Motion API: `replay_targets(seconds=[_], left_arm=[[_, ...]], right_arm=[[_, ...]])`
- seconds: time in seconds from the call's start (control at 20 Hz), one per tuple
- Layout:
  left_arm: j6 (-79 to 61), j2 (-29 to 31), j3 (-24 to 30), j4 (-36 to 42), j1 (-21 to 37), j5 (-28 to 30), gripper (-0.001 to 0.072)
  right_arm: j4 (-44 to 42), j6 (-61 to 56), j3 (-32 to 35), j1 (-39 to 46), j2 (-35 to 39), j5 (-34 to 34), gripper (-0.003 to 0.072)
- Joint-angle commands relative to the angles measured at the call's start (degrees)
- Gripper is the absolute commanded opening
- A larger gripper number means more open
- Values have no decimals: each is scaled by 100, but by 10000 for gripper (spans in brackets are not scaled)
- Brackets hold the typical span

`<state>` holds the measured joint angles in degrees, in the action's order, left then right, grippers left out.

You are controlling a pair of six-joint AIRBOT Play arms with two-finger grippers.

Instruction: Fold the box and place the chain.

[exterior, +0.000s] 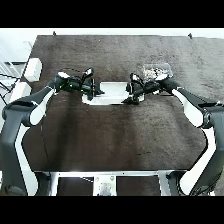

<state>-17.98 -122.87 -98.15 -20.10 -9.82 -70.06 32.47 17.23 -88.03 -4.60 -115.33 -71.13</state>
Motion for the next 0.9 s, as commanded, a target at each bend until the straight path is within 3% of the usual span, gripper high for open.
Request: replay_targets(seconds=[0.0, 0.85], left_arm=[[-2, 2, 0, -2, -2, 2, 20], [0, 2, 0, -2, -2, -2, 20]], right_arm=[[-2, 0, -114, 4, -118, -50, 619], [-35, -44, -186, -81, -260, -85, 617]])
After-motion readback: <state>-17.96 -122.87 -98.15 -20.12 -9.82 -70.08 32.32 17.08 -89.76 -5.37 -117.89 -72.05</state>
